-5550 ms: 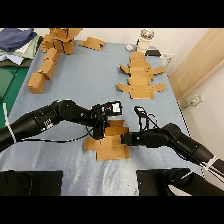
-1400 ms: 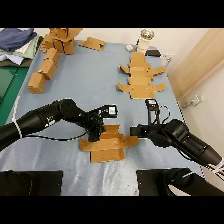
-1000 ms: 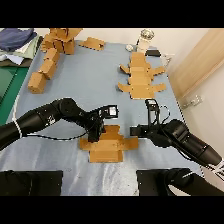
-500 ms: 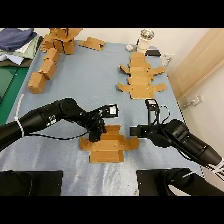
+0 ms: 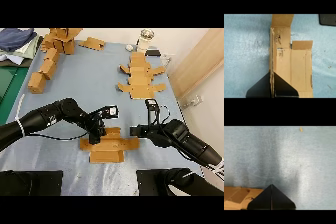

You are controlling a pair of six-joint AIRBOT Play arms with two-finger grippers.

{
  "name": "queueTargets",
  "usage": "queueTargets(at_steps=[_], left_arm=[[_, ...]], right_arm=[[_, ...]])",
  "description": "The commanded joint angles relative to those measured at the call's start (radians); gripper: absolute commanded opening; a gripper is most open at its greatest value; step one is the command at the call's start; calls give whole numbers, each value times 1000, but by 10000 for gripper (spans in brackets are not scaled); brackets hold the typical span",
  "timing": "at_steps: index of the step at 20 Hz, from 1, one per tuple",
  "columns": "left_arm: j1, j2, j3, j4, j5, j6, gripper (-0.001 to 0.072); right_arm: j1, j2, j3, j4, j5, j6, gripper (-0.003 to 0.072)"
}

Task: Fold the box.

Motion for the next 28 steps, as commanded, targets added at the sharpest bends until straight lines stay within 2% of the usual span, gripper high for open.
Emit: queueTargets(at_steps=[1, 4, 6, 10, 13, 14, 16, 17, 22, 28], left_arm=[[2, 0, 0, 5, -5, -1, 15], [2, 0, 0, 5, -8, -2, 15], [2, 0, 0, 5, -6, -1, 15], [2, 0, 0, 5, -5, -1, 15], [2, 0, 0, 5, -6, -1, 15], [2, 0, 0, 5, -6, -1, 15], [2, 0, 0, 5, -5, -1, 15], [2, 0, 0, 5, -5, -1, 15], [0, 0, 0, 5, -5, -1, 15], [0, 0, 0, 5, -5, -1, 15]], right_arm=[[1, 1, 1, 8, -1, -18, 1], [7, 18, 4, 190, -27, -199, 1], [65, 49, 5, 286, -82, -282, 1], [337, 118, 5, 262, -106, -233, 0], [613, 105, -2, 128, -95, -130, 2], [691, 89, -5, 77, -86, -113, 26], [785, 29, -6, -54, -72, -98, 474], [800, -12, -6, -105, -70, -101, 562], [800, -172, -1, -132, -72, -236, 563], [799, -181, 1, -262, -75, -235, 563]])
